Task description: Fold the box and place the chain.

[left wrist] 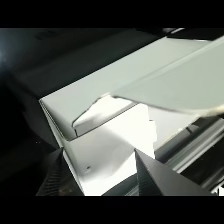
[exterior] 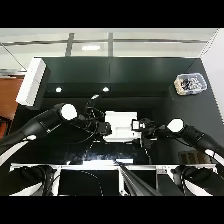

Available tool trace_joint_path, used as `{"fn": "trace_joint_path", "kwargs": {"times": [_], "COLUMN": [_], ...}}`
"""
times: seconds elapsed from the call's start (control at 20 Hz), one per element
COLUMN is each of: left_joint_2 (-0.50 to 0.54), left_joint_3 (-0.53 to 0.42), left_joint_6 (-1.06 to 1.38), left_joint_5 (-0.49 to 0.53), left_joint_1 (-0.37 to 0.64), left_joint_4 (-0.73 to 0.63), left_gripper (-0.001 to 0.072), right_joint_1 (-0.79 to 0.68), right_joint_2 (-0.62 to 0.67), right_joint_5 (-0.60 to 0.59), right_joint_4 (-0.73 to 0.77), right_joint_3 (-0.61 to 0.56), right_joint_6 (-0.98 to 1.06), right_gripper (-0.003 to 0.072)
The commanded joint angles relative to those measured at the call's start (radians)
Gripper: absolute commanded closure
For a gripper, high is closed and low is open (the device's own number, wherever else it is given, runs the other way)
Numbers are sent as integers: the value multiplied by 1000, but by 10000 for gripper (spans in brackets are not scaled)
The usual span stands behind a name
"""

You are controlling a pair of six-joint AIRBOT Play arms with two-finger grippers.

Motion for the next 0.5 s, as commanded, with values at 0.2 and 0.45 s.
{"fn": "trace_joint_path", "kwargs": {"times": [0.2,0.45], "left_joint_2": [-1,-2], "left_joint_3": [14,14], "left_joint_6": [-224,-347], "left_joint_5": [50,77], "left_joint_1": [-86,-110], "left_joint_4": [141,221], "left_gripper": [206,207], "right_joint_1": [1,1], "right_joint_2": [0,0], "right_joint_5": [-3,-3], "right_joint_4": [0,0], "right_joint_3": [1,1], "right_joint_6": [0,0], "right_gripper": [579,579]}}
